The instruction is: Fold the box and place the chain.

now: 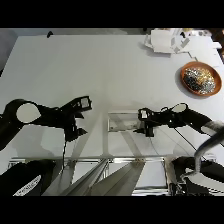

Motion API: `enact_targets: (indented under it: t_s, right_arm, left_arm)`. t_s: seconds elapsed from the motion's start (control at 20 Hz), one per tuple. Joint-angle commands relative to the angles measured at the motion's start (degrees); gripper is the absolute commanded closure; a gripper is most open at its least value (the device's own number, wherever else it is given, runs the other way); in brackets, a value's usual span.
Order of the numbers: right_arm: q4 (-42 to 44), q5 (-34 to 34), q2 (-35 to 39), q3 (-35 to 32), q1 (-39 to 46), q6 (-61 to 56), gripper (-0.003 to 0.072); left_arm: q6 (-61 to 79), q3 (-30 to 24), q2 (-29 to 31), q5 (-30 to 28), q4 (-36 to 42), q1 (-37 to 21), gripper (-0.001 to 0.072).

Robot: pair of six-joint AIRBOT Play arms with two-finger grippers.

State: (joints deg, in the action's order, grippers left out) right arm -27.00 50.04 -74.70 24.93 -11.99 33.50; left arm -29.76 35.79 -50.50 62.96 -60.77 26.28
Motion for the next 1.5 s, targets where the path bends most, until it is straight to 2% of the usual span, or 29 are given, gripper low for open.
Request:
enact_targets:
  t_s: [0.0, 0.2, 0.3, 0.45, 0.65, 0.95, 1.45]
  right_arm:
    - [0.0, 0.1, 0.0, 0.0, 0.0, 0.0, 0.0348]
    - [0.0, 0.1, 0.0, 0.0, 0.0, 0.0, 0.0348]
    - [0.0, 0.1, 0.0, 0.0, 0.0, 0.0, 0.0348]
    - [0.0, 0.1, 0.0, 0.0, 0.0, 0.0, 0.0348]
    - [0.0, 0.1, 0.1, 0.0, 0.0, 0.0, 0.0348]
    - [0.0, 0.1, 0.0, 0.0, 0.0, 0.0, 0.0348]
    - [0.0, 0.1, 0.0, 0.0, 0.0, 0.0, 0.0348]
  left_arm:
    - [36.3, -7.5, -4.0, -10.1, 17.0, -4.4, 0.0010]
    - [54.5, -7.5, -15.9, -10.7, 35.5, -4.0, 0.0007]
    - [58.9, -7.5, -20.9, -11.0, 38.4, -4.0, 0.0008]
    - [60.7, -7.5, -25.2, -12.7, 41.4, -4.0, 0.0005]
    - [65.9, -7.4, -26.0, -14.0, 44.2, -2.8, 0.0005]
    - [66.0, -7.4, -26.2, -16.5, 46.4, 1.2, 0.0005]
    - [65.7, -7.3, -28.7, -16.2, 51.2, 3.5, 0.0005]
